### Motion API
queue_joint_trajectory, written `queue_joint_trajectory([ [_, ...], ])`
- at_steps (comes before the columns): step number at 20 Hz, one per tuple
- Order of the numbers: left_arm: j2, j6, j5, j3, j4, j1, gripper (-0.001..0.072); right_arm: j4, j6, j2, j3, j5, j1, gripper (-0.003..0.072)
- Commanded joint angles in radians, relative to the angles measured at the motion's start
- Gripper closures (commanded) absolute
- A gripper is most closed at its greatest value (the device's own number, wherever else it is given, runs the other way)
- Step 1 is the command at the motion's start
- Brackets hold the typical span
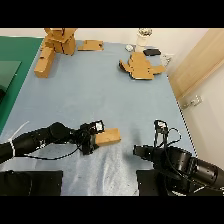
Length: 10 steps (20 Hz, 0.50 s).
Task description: Fold the box.
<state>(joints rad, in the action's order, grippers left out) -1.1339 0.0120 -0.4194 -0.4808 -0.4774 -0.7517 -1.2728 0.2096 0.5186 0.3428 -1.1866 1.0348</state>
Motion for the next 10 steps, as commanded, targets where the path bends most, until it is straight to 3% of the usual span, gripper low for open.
queue_joint_trajectory([
  [1,0.002,0.108,0.014,-0.031,0.005,0.000,0.0170,0.019,-0.003,0.000,0.001,0.001,0.000,0.0682],
  [5,0.036,0.250,0.064,-0.034,0.005,0.101,0.0170,0.039,-0.003,0.000,0.001,0.001,0.000,0.0682],
  [10,0.067,0.320,0.100,-0.037,0.002,0.462,0.0170,0.054,-0.003,0.000,0.001,0.002,-0.001,0.0682],
])
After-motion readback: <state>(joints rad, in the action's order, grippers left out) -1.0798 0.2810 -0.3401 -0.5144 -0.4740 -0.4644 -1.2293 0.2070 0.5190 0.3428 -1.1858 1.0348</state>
